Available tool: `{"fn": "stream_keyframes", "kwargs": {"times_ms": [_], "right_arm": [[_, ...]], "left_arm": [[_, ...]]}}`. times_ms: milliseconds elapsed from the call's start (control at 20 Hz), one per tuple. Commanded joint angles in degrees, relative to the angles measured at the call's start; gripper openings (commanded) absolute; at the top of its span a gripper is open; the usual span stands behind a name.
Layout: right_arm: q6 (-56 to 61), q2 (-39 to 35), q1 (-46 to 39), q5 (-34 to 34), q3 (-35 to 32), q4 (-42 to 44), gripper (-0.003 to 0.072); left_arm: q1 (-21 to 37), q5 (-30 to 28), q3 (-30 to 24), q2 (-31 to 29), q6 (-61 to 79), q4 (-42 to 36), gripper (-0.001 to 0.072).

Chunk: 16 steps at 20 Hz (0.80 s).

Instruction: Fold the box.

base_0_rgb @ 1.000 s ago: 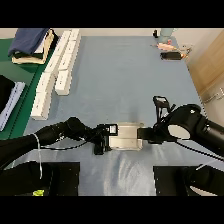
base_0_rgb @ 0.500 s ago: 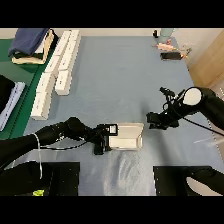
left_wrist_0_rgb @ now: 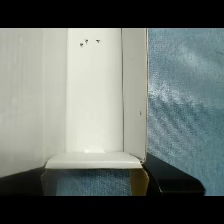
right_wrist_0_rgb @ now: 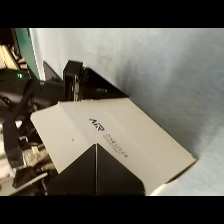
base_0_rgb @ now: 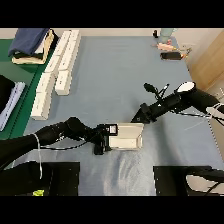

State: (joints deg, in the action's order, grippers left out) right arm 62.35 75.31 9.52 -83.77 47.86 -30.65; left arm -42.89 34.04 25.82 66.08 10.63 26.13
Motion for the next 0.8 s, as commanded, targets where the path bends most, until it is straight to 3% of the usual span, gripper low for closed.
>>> {"fn": "stream_keyframes", "kwargs": {"times_ms": [0, 150, 500, 750], "right_arm": [[-4.61, 0.2, 5.46, -1.68, 0.11, -5.16, 0.0003], [-4.92, -2.73, 15.45, 4.79, 0.04, -15.93, 0.0002], [-4.66, -10.95, 35.23, 26.14, -0.44, -29.64, 0.0002], [-2.8, -20.02, 43.65, 38.88, -9.11, -39.32, 0.0002]], "left_arm": [[0.04, 0.0, 0.0, 0.0, 0.0, 0.0, 0.0518], [0.04, -0.02, 0.02, 0.0, 0.0, 0.0, 0.0518], [0.04, -0.02, 0.02, 0.0, 0.0, 0.0, 0.0518], [0.04, -0.02, 0.02, 0.0, 0.0, 0.0, 0.0518]]}}
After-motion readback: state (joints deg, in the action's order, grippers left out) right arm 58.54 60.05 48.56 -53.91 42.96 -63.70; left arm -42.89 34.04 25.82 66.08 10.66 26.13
